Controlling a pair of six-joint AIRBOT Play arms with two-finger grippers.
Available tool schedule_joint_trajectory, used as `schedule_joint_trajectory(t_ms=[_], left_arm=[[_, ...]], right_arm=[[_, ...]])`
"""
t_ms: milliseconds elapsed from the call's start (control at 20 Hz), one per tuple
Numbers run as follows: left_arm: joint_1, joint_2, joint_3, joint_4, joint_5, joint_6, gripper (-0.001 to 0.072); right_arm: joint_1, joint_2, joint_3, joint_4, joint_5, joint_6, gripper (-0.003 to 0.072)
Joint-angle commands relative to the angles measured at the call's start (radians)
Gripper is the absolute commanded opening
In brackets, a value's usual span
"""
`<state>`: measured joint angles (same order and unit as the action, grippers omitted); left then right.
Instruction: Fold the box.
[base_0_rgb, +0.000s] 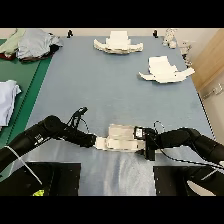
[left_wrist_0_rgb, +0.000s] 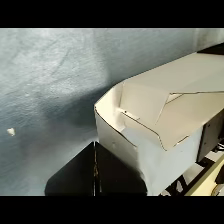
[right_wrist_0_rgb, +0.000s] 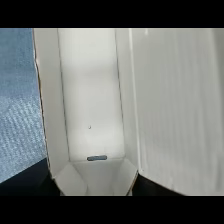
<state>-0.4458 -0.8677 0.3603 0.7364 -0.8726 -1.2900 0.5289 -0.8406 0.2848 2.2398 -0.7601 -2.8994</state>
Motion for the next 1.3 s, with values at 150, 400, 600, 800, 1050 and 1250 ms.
schedule_joint_trajectory(t_ms=[150,400,600,800,1050,1250], left_arm=[[-0.020,-0.012,0.002,-0.002,0.026,-0.005,0.0016],[-0.053,-0.012,0.006,-0.098,0.073,0.026,0.0189],[-0.049,-0.012,0.033,-0.092,0.045,0.025,0.0317],[-0.049,-0.012,0.059,-0.085,0.018,0.016,0.0296],[-0.033,-0.012,0.120,-0.098,-0.060,0.014,0.0423],[-0.033,-0.012,0.121,-0.134,-0.058,0.017,0.0491]], right_arm=[[0.001,0.000,0.001,0.000,0.000,0.000,0.0505],[0.001,0.000,0.001,0.000,0.000,0.000,0.0505],[0.001,0.000,0.001,0.000,0.000,0.000,0.0506],[0.001,0.000,0.001,0.000,0.000,0.000,0.0506],[0.000,0.000,0.001,0.000,0.000,0.000,0.0505],[0.001,0.000,0.001,0.000,0.000,0.000,0.0505]])
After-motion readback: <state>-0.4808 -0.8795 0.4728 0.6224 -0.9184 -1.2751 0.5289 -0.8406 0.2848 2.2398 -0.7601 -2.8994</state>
